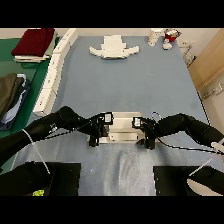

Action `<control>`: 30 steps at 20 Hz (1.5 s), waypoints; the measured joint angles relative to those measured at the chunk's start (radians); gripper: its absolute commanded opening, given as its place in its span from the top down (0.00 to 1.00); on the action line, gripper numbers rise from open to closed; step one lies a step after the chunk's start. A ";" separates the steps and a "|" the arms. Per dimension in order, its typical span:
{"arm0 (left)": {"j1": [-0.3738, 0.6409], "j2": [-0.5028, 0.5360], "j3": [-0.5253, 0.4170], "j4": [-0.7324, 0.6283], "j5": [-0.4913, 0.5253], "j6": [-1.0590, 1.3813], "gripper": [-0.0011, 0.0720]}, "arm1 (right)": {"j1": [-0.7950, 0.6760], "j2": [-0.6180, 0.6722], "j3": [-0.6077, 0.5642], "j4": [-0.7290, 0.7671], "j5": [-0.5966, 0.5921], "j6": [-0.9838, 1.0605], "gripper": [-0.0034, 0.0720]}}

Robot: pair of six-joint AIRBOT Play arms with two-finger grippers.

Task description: Fold the box.

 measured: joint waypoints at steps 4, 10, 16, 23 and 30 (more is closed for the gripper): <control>-0.014 -0.025 0.002 -0.028 0.015 0.010 0.97 | 0.000 0.000 0.000 0.000 0.000 0.000 0.28; -0.032 -0.053 0.002 -0.092 0.043 0.056 0.97 | 0.000 0.000 0.000 0.000 0.000 0.000 0.28; -0.043 -0.073 0.002 -0.161 0.045 0.113 0.32 | 0.000 0.000 0.000 0.000 0.000 -0.001 0.28; -0.044 -0.077 0.002 -0.174 0.045 0.123 0.32 | -0.002 0.000 0.000 0.000 0.000 -0.001 0.28; -0.044 -0.077 0.002 -0.176 0.040 0.125 0.70 | -0.002 0.000 0.000 0.000 0.000 0.000 0.28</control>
